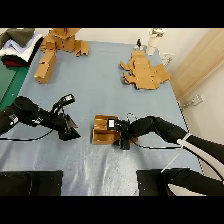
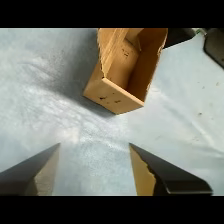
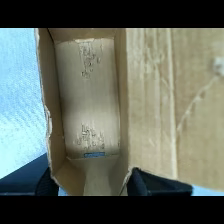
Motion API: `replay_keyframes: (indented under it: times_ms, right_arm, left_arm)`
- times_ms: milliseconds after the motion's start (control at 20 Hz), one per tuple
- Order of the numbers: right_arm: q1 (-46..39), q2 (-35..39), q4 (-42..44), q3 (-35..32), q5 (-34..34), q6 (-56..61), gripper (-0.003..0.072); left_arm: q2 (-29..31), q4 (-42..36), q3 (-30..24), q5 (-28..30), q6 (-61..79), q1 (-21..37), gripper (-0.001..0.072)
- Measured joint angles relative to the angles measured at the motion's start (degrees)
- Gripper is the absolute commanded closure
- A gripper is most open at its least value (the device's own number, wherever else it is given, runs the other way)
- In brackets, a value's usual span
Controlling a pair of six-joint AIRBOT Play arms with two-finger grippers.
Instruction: Fold the box.
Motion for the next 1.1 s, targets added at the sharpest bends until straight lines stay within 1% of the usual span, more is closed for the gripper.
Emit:
replay_keyframes:
  times_ms: [50,200,350,500,650,900,1100]
  right_arm:
    - [0.00,0.00,0.00,0.00,0.00,0.00,0.0248]
    - [0.00,0.00,0.00,0.00,0.00,-0.02,0.0248]
    - [0.00,0.00,0.00,0.00,0.00,0.00,0.0249]
    - [0.00,0.00,0.00,0.00,0.00,0.00,0.0249]
    - [0.00,0.00,0.00,0.00,0.00,-0.02,0.0249]
    - [0.00,0.00,0.00,0.00,0.00,0.00,0.0249]
    - [0.00,0.00,0.00,0.00,0.00,0.00,0.0249]
  left_arm:
    - [-0.15,-0.17,-0.66,0.59,3.26,-0.44,0.0010]
    - [-0.39,-0.72,-2.95,2.43,12.46,-3.08,0.0010]
    - [-0.50,-1.14,-4.50,5.01,17.03,-7.21,0.0010]
    - [-0.52,-1.55,-5.16,8.33,19.10,-11.10,0.0009]
    - [-1.18,-3.19,-5.40,13.20,19.96,-13.73,0.0009]
    - [-4.55,-9.29,-5.49,17.68,21.05,-16.02,0.0009]
    - [-5.95,-11.52,-5.46,20.26,22.25,-17.20,0.0009]
